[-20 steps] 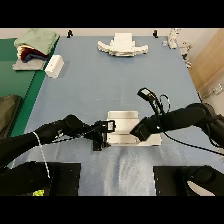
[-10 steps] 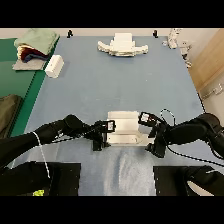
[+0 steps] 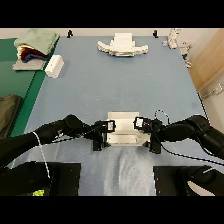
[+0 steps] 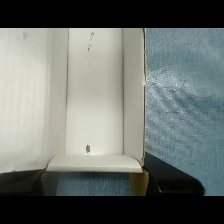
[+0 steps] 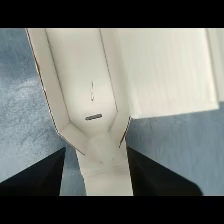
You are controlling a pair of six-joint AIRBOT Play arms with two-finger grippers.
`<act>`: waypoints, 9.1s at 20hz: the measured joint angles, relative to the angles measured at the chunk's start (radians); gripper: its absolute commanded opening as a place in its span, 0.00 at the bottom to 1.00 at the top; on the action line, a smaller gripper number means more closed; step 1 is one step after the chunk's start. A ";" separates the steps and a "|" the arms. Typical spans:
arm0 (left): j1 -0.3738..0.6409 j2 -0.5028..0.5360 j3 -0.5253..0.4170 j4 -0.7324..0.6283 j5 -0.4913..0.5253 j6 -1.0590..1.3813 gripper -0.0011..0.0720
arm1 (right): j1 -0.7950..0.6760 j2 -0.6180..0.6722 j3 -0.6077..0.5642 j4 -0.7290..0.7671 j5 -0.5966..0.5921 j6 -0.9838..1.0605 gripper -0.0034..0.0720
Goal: Fold the box.
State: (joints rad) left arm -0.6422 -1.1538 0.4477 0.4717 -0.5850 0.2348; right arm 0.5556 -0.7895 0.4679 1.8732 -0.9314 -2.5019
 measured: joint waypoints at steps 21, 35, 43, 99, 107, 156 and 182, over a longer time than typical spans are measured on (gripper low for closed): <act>0.000 0.000 0.000 0.000 0.000 0.000 0.62 | 0.113 -0.092 -0.001 0.074 0.185 -0.127 0.84; 0.000 0.000 0.000 -0.001 0.000 0.000 0.62 | 0.109 -0.037 0.090 -0.209 -0.157 0.470 0.04; 0.000 0.000 0.000 0.000 0.000 0.000 0.62 | -0.275 -0.047 0.096 -0.491 -0.389 1.091 0.04; 0.000 0.000 0.000 0.000 0.000 0.000 0.62 | 0.183 -0.402 0.353 -0.203 -0.185 1.526 0.64; 0.000 0.000 0.000 0.000 0.000 0.000 0.62 | 0.274 -0.494 0.386 -0.310 -0.220 1.754 0.16; 0.000 0.000 0.000 0.000 0.000 0.000 0.62 | -0.415 -0.556 0.449 0.334 -0.282 0.913 0.09; 0.000 0.000 0.000 0.000 0.000 0.000 0.62 | -0.001 -0.190 0.152 0.386 0.038 0.280 0.10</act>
State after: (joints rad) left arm -0.6422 -1.1538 0.4477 0.4717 -0.5850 0.2348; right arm 0.5545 -0.9791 0.6201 2.2597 -0.8932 -2.2215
